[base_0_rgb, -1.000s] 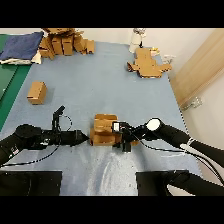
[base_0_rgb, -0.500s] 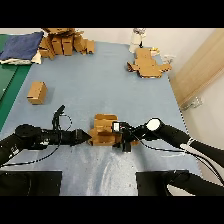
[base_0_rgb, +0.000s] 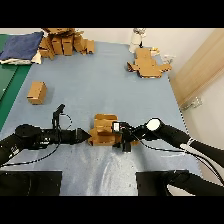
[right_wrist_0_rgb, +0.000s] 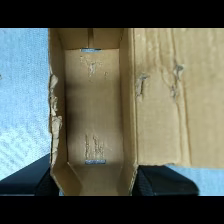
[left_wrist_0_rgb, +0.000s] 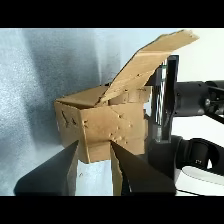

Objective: Fold the box.

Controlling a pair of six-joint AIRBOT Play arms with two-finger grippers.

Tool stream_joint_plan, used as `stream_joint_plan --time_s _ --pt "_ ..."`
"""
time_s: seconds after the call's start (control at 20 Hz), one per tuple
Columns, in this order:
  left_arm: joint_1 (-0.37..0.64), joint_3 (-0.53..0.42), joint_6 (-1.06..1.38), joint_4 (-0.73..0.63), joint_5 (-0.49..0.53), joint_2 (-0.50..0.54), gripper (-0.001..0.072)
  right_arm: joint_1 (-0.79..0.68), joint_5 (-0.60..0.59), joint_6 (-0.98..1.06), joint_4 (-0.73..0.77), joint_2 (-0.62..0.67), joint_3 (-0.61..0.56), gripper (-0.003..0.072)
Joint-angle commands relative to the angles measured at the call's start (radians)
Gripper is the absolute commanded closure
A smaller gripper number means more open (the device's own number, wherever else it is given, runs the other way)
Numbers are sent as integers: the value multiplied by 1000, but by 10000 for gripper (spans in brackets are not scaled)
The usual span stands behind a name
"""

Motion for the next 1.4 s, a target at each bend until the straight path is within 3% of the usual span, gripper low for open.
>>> stream_joint_plan --time_s 0.0,0.45,0.55,0.65,0.85,0.95,1.0,1.1,1.35 --pt "1 0 29 -2 7 0 414 0 0 0 0 1 0 125" --pt "-4 13 113 -27 -60 -6 403 0 0 0 0 1 0 125" --pt "-28 39 48 29 3 -20 391 0 0 0 0 1 0 125" --pt "-75 74 -106 182 79 -35 390 0 0 0 0 1 0 125" --pt "-180 185 -496 555 114 -63 390 0 0 0 0 1 0 125" --pt "-232 241 -626 650 110 -89 376 0 1 0 0 1 0 125" --pt "-259 264 -668 674 109 -106 324 0 1 0 0 1 0 125" --pt "-306 313 -750 745 107 -143 324 0 1 0 0 1 0 125" --pt "-369 430 -993 1019 -42 -220 324 0 0 0 0 1 0 125"
